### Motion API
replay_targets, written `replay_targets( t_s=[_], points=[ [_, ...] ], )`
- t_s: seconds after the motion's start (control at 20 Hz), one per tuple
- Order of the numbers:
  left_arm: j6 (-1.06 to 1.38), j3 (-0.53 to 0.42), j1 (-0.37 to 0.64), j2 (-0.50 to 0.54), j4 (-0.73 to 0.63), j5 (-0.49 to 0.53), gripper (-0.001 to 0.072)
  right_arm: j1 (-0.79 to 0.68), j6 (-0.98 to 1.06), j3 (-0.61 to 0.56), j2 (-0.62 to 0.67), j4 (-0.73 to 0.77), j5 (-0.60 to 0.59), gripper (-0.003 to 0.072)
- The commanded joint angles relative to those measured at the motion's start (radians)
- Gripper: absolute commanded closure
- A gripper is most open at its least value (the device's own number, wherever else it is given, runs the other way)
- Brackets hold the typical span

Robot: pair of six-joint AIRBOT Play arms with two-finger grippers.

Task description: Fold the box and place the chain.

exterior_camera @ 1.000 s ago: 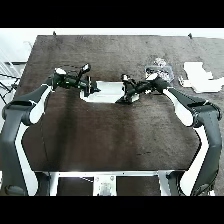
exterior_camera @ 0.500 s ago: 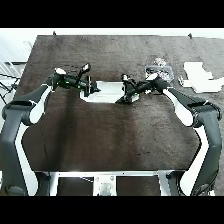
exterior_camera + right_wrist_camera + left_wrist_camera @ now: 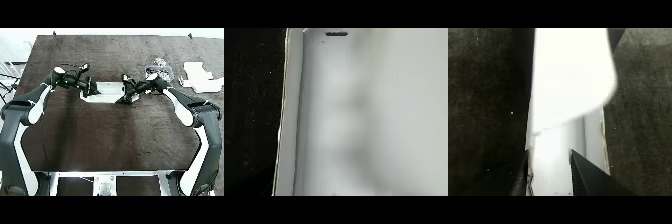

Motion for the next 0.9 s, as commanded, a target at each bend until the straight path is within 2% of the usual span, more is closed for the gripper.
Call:
replay_targets(
  t_s=[0.0,0.15,0.3,0.4,0.55,0.75,0.85],
  points=[
    [0.0,0.001,0.024,0.03,0.011,-0.018,0.0391,0.0,0.001,0.0,-0.001,0.0,0.0,0.0181],
    [-0.001,0.003,0.076,0.059,0.008,-0.027,0.0391,0.0,0.001,0.0,-0.001,0.0,0.0,0.0181],
    [-0.001,0.006,0.119,0.069,-0.027,-0.089,0.0393,0.0,0.001,0.0,-0.001,0.0,0.0,0.0181],
    [0.002,0.015,0.128,0.069,-0.066,-0.188,0.069,0.0,0.001,0.0,-0.001,0.0,0.0,0.0181],
    [-0.062,0.027,0.118,0.082,-0.075,-0.209,0.0696,0.0,0.001,0.0,-0.001,0.0,0.0,0.0181],
    [-0.07,0.014,0.067,0.164,-0.045,-0.158,0.0696,0.0,0.001,0.0,-0.001,0.0,0.0,0.0181],
    [-0.068,-0.026,0.032,0.212,-0.007,-0.089,0.0697,0.0,0.001,0.0,-0.001,0.0,0.0,0.0181]
  ],
)
